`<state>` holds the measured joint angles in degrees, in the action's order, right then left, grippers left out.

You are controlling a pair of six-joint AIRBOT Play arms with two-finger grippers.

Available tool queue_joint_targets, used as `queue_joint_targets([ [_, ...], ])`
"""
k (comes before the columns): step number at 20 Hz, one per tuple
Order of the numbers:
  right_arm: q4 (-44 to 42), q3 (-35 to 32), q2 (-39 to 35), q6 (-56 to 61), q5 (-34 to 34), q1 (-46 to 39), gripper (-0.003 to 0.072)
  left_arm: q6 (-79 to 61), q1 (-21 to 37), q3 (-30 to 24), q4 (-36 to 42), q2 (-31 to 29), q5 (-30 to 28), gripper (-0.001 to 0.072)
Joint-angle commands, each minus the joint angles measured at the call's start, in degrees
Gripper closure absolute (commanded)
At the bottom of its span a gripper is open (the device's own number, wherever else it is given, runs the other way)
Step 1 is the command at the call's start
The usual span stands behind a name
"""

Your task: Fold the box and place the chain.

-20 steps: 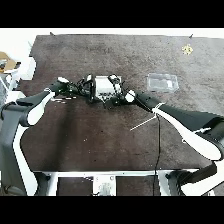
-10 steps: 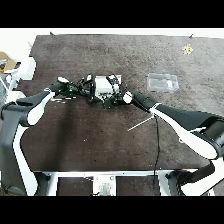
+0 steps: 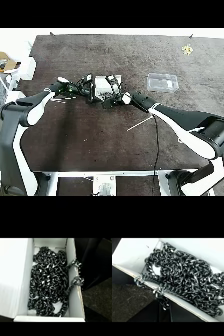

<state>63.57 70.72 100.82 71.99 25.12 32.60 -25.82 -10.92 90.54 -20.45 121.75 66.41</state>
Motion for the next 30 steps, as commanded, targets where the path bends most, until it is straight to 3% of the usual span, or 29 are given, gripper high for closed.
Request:
queue_joint_targets([
  [1,0.72,0.07,-1.6,0.11,1.25,0.07,0.0609,0.07,-0.02,0.0,-0.04,0.02,0.07,0.0295],
  [2,0.74,0.07,-2.89,0.11,1.95,0.07,0.0613,0.09,-0.02,0.0,-0.04,0.02,0.07,0.0296],
  [3,0.92,0.07,-4.5,0.09,2.54,0.07,0.0683,0.09,-0.02,0.0,-0.04,0.02,0.04,0.0296],
  [11,1.77,0.13,-16.74,0.04,-0.04,0.07,0.0683,0.07,-0.02,0.0,-0.04,0.02,0.07,0.0296],
  [14,3.02,0.13,-17.03,0.07,-5.27,-0.46,0.0683,0.09,-0.04,0.0,-0.04,0.02,0.07,0.0296],
  [17,3.08,0.13,-15.15,0.09,-6.25,-2.56,0.0682,0.07,-0.02,0.0,-0.04,0.02,0.07,0.0296],
  [18,2.91,0.13,-14.38,0.09,-6.58,-3.32,0.0601,0.09,-0.02,0.0,-0.04,0.02,0.07,0.0296],
  [19,2.69,0.13,-13.73,0.09,-6.67,-3.98,0.0459,0.09,-0.04,0.0,-0.04,0.02,0.07,0.0295],
  [20,2.73,0.13,-13.77,0.04,-6.32,-4.57,0.049,0.09,-0.02,0.0,-0.04,0.02,0.07,0.0295],
  [26,2.86,4.02,-22.71,-6.8,4.33,-11.34,0.0491,0.07,-0.02,0.0,-0.04,0.02,0.07,0.0296],
  [30,-3.56,16.09,-16.22,-18.4,17.59,-18.08,0.049,0.07,-0.02,0.0,-0.04,0.02,0.04,0.0296],
])
